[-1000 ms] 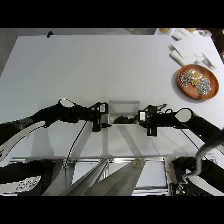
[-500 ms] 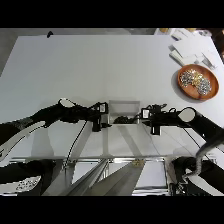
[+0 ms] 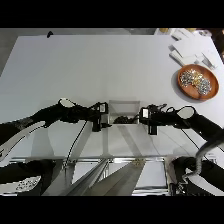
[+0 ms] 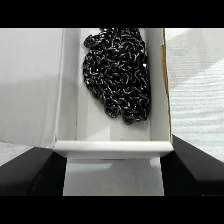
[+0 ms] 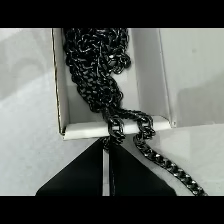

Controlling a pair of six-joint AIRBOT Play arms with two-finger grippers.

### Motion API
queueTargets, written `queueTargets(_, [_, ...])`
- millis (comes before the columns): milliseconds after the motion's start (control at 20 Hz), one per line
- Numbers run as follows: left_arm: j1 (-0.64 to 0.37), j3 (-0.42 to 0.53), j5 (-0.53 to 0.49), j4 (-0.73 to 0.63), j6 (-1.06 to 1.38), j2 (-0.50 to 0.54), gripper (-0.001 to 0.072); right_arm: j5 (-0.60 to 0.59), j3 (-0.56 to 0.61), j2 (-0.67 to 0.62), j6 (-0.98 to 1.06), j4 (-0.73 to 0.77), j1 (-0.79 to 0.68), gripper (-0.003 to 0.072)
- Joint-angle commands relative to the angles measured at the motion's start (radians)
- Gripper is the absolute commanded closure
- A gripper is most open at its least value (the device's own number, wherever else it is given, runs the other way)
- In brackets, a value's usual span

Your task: Fold the box and place the chain.

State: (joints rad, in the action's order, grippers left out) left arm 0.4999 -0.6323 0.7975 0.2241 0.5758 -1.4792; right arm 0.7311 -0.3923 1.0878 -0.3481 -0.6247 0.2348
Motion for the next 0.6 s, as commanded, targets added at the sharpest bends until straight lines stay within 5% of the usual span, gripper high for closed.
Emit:
queueTargets(0, [0.000, 0.000, 0.000, 0.000, 0.000, -0.001, 0.0560, 0.003, 0.001, -0.024, 0.047, -0.048, 0.000, 0.0670])
queueTargets(300, [0.000, 0.000, 0.000, 0.000, 0.000, -0.001, 0.0560, 0.032, -0.014, -0.282, 0.471, -0.507, 0.000, 0.0671])
queueTargets(550, [0.000, 0.000, 0.000, 0.000, 0.000, -0.001, 0.0560, 0.289, -0.206, -0.317, 0.683, -0.514, 0.035, 0.0670])
